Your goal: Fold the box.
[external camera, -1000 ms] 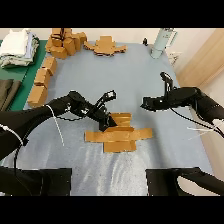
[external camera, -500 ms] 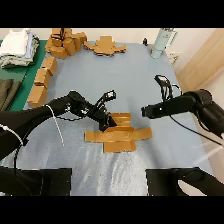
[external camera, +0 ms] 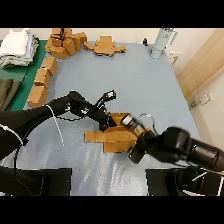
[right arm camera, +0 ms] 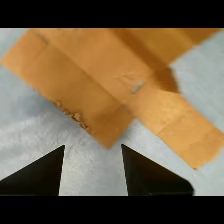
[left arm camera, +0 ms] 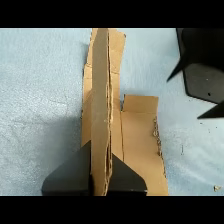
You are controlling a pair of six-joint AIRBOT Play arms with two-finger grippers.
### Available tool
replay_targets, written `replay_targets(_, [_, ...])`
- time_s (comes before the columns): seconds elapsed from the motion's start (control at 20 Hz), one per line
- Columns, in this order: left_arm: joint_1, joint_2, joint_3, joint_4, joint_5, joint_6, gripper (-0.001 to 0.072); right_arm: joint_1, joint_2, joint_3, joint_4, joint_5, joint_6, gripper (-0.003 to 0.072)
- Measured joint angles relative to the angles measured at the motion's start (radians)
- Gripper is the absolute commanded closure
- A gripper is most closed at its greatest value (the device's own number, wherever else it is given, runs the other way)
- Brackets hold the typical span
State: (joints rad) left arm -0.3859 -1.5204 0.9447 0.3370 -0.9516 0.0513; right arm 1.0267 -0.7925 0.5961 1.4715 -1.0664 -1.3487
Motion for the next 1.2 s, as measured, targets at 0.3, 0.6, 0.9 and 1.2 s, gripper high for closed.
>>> replay_targets(0.3, [0.000,0.000,0.000,0.000,0.000,0.000,0.0698,0.109,-0.088,-0.060,-0.090,0.077,-0.040,0.0144])
replay_targets(0.6, [0.000,0.000,0.000,0.000,0.000,0.000,0.0698,0.124,-0.146,-0.069,-0.167,0.137,-0.060,0.0147])
replay_targets(0.9, [0.000,0.000,0.000,0.000,0.000,0.000,0.0698,0.126,-0.158,-0.069,-0.338,0.169,0.006,0.0147])
replay_targets(1.2, [0.000,0.000,0.000,0.000,0.000,0.000,0.0698,0.126,-0.148,-0.054,-0.405,0.175,0.028,0.0147])
